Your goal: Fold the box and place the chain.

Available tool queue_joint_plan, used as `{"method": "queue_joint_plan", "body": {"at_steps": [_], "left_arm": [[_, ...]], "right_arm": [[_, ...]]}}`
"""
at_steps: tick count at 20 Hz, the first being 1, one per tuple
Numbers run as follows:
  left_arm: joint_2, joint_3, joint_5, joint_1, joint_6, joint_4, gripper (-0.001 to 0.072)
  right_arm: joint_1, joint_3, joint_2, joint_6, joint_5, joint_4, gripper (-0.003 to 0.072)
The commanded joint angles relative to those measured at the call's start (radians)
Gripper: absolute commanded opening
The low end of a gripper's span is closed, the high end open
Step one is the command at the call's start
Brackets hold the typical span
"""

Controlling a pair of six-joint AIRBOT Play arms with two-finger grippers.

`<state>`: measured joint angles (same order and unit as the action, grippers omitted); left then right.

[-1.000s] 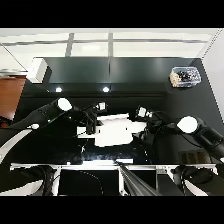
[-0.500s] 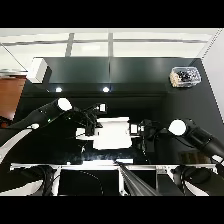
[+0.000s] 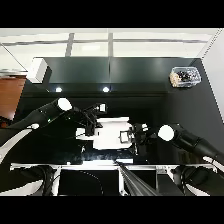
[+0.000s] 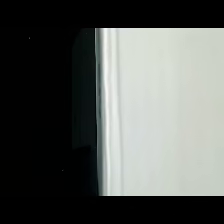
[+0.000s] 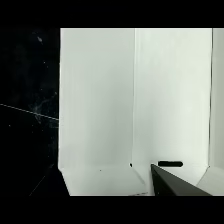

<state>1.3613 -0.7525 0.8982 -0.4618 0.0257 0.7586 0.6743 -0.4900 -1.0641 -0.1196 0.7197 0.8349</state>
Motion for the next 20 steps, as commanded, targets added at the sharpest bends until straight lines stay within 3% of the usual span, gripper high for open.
{"method": "queue_joint_plan", "body": {"at_steps": [1, 6, 13, 20], "left_arm": [[0.001, 0.0, 0.0, 0.0, 0.0, 0.0, 0.0031], [0.001, 0.0, 0.002, 0.0, 0.0, 0.0, 0.0031], [0.001, 0.0, 0.001, 0.0, 0.0, 0.0, 0.0031], [0.001, 0.0, 0.0, 0.0, 0.0, 0.0, 0.0031]], "right_arm": [[0.039, 0.0, -0.023, -0.004, -0.072, -0.055, 0.0707], [0.032, 0.0, 0.003, -0.137, -0.143, -0.033, 0.0706], [-0.063, -0.007, 0.151, -0.18, -0.135, 0.008, 0.0706], [-0.11, -0.017, 0.108, -0.18, -0.151, -0.049, 0.0707]]}}
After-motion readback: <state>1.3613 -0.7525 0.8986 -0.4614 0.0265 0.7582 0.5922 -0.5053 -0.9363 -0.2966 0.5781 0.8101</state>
